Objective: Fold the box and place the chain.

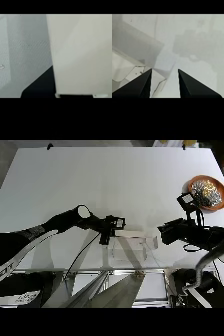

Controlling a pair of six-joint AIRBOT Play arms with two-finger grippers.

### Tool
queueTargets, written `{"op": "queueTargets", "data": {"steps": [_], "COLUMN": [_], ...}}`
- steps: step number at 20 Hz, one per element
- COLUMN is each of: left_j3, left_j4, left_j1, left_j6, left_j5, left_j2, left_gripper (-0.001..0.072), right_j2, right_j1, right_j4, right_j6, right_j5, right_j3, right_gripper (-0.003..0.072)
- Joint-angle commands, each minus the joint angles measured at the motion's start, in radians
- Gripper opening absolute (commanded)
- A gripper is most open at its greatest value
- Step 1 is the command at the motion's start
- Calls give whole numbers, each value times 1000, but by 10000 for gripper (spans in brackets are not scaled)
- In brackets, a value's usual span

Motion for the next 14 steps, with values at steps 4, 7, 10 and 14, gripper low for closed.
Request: {"op": "queueTargets", "data": {"steps": [4, 7, 10, 14], "left_j3": [1, 1, 1, 1], "left_j4": [-5, -6, -6, -5], "left_j1": [0, 0, 0, 0], "left_j6": [13, 10, 9, -37], "left_j5": [-6, 7, 20, 75], "left_j2": [-7, -7, -7, 11], "left_gripper": [9, 5, 5, 4], "right_j2": [0, 0, 0, 0], "right_j1": [0, 0, 0, 0], "right_j4": [1, 1, 1, 1], "right_j6": [0, 0, 0, 0], "right_j5": [5, 5, 5, 5], "right_j3": [0, 0, 0, 0], "right_gripper": [359, 359, 359, 359]}}
